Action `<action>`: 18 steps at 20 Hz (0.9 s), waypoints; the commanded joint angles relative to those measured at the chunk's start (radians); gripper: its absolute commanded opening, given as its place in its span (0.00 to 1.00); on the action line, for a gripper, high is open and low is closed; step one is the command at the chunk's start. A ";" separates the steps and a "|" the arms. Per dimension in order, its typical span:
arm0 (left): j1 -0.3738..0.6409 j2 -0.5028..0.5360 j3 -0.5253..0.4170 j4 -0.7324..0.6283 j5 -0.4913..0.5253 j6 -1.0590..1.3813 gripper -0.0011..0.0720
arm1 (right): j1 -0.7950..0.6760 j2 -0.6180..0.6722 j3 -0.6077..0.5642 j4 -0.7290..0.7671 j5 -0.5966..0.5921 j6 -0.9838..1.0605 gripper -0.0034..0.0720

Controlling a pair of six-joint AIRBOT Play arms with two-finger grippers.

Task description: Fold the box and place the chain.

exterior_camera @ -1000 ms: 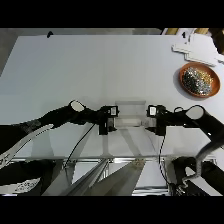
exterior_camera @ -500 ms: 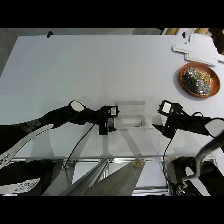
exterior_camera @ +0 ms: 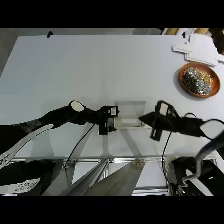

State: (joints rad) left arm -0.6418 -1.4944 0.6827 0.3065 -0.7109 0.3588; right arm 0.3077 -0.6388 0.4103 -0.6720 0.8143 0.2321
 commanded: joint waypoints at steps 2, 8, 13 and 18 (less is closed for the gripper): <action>0.000 0.000 0.001 0.000 0.000 0.000 0.21 | 0.019 -0.307 0.125 0.146 -0.151 -0.079 0.07; 0.000 0.000 0.001 0.000 0.000 0.000 0.21 | 0.017 -0.637 0.294 -0.013 -0.184 0.130 0.07; 0.000 0.000 0.001 0.000 0.000 0.000 0.21 | -0.028 -0.625 0.294 -0.092 -0.101 0.176 0.07; 0.000 0.000 0.001 0.000 0.000 0.000 0.21 | -0.142 -0.407 0.294 -0.137 0.110 0.176 0.07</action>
